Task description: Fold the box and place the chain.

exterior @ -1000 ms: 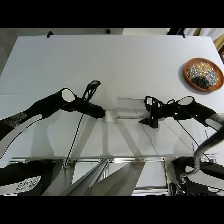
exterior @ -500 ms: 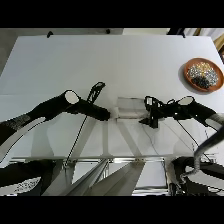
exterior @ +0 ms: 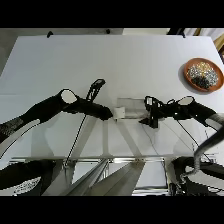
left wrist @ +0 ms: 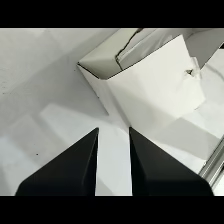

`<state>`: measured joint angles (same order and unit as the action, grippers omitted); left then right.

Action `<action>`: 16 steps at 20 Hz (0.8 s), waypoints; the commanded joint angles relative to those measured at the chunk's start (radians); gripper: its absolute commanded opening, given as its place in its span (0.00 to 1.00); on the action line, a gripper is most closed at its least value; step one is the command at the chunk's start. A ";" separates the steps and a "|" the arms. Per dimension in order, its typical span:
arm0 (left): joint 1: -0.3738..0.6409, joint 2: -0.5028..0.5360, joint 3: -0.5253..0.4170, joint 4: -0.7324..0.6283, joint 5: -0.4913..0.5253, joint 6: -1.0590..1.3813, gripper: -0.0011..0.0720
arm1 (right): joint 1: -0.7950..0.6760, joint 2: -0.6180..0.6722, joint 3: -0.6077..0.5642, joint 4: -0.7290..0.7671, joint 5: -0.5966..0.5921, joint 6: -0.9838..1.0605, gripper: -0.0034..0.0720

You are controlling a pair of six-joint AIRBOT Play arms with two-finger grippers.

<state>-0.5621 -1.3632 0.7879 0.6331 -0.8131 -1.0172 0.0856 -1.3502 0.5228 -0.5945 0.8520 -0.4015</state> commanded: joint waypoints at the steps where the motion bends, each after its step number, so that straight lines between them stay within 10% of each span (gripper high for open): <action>1: -0.001 0.008 0.000 -0.019 0.005 0.004 0.33 | 0.000 0.000 0.000 0.000 0.000 0.000 0.64; 16: -0.064 0.005 0.000 -0.057 0.089 -0.002 0.43 | 0.000 0.000 0.000 0.000 0.000 0.000 0.64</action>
